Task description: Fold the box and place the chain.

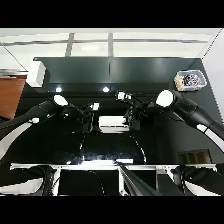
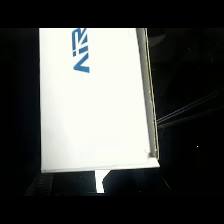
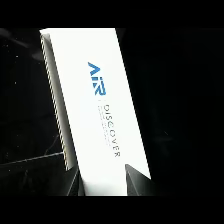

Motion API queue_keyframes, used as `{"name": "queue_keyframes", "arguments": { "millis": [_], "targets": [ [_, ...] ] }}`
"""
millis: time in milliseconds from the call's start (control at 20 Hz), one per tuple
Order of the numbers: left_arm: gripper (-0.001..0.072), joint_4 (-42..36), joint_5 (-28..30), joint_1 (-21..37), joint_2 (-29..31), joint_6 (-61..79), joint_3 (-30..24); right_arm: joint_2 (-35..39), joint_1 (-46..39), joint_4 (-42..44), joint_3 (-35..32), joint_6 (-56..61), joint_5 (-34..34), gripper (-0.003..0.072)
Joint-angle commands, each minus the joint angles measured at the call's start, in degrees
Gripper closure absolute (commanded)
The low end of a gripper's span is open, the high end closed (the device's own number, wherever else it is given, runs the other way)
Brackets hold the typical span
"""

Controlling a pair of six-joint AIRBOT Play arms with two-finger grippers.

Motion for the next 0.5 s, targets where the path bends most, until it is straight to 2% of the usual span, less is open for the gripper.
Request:
{"name": "queue_keyframes", "arguments": {
  "millis": [0, 450],
  "targets": [
    [0.0243, 0.02, -0.02, -0.02, -0.02, 0.04, 0.00, -0.48, 0.04, -0.04, 0.00, 0.15, 1.25, 0.0351],
    [0.0242, 0.02, -0.02, -0.02, -0.02, 0.04, 0.00, -0.55, 0.02, 0.00, 0.02, 0.20, 2.54, 0.0348]
  ]
}}
